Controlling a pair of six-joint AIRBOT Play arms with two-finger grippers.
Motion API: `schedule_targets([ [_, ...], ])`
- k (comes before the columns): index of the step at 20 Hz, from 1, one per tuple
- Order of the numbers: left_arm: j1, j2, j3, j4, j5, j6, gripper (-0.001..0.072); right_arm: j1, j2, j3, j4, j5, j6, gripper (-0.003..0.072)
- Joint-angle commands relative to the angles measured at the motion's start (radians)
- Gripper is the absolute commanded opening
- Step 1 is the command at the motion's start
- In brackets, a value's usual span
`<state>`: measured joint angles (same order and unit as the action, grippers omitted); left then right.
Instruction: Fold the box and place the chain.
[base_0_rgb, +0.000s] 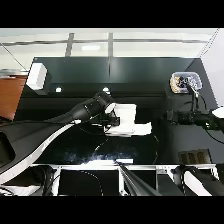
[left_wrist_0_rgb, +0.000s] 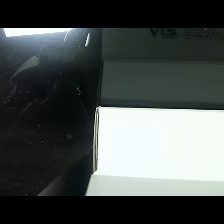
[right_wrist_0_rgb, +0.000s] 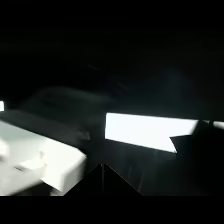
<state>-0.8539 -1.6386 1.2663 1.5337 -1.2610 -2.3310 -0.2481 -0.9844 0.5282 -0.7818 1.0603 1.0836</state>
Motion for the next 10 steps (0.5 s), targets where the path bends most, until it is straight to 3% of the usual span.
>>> schedule_targets([
  [1, 0.001, 0.0, 0.0, 0.003, -0.002, 0.001, 0.0026, -0.018, -0.051, -0.009, -0.103, 0.09, 0.282, 0.0017],
  [5, 0.002, 0.0, 0.0, 0.002, 0.002, 0.001, 0.0027, 0.144, -0.199, -0.009, 0.001, 0.08, 0.205, 0.0017],
  [10, 0.002, 0.0, 0.0, 0.002, 0.003, 0.001, 0.0027, 0.218, -0.348, -0.009, 0.143, 0.063, 0.103, 0.0017],
])
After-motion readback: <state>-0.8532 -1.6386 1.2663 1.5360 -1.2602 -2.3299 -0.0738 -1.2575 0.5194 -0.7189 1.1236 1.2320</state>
